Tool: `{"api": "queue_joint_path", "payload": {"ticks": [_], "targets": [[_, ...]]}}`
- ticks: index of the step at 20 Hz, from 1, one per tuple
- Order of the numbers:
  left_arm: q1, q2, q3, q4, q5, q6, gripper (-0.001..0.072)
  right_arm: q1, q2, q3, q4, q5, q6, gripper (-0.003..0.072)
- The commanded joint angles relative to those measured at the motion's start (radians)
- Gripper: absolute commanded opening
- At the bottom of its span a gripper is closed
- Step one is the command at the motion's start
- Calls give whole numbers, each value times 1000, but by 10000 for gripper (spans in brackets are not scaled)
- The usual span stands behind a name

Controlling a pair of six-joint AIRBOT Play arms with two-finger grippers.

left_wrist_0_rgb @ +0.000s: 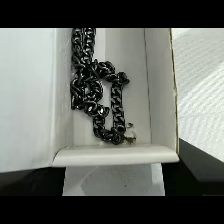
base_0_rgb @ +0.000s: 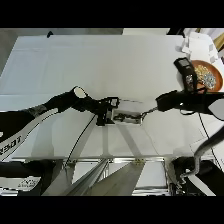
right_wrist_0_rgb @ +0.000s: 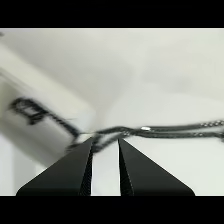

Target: Fold the box and place the chain.

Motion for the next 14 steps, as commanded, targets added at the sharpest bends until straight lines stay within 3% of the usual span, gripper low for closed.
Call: {"api": "queue_joint_path", "payload": {"ticks": [1,3,8,11,14], "targets": [[1,1,0,0,0,0,391,-184,-47,0,-63,16,6,156],[1,1,0,0,0,0,391,-241,-107,0,-63,2,1,201],[1,1,0,0,0,0,391,-266,-294,0,-64,-91,-2,202],[1,1,0,0,0,0,391,-266,-393,0,-79,-95,-2,363],[1,1,0,0,0,0,391,-266,-447,0,-105,-94,-2,371]]}}
